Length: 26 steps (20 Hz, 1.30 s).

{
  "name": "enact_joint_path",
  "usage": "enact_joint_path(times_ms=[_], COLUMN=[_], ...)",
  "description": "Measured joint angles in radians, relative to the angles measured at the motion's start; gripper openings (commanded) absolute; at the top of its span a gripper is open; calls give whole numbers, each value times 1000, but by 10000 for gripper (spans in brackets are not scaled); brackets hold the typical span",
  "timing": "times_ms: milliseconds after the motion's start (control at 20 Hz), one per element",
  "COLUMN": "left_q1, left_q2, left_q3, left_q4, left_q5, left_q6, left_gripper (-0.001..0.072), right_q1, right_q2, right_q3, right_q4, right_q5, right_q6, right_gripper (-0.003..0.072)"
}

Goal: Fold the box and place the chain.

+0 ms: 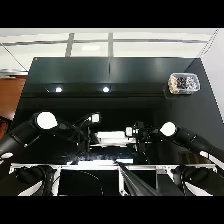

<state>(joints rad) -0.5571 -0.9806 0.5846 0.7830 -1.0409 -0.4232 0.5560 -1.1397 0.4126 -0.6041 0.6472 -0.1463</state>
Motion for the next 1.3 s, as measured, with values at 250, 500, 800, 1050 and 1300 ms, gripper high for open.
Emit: enact_joint_path(times_ms=[250, 500, 800, 1050, 1300], left_q1=[-52, -86, -117, -81, 57], left_q2=[-7, -88, -171, -78, 85], left_q3=[-55, -69, -69, -61, -60], left_q4=[-184, -231, -218, -80, 33], left_q5=[346, 484, 533, 503, 309], left_q6=[-10, -10, -5, -3, -21], left_gripper=[25, 25, 29, 73, 534], right_q1=[0, 0, 0, 0, 0], right_q2=[0, 0, 0, 0, 0], right_q3=[0, 0, 0, 0, 0], right_q4=[0, 1, 0, 1, 1], right_q5=[3, 3, 6, 6, 3], right_q6=[-3, -4, -6, -6, -5], right_gripper=[474, 474, 474, 474, 476])
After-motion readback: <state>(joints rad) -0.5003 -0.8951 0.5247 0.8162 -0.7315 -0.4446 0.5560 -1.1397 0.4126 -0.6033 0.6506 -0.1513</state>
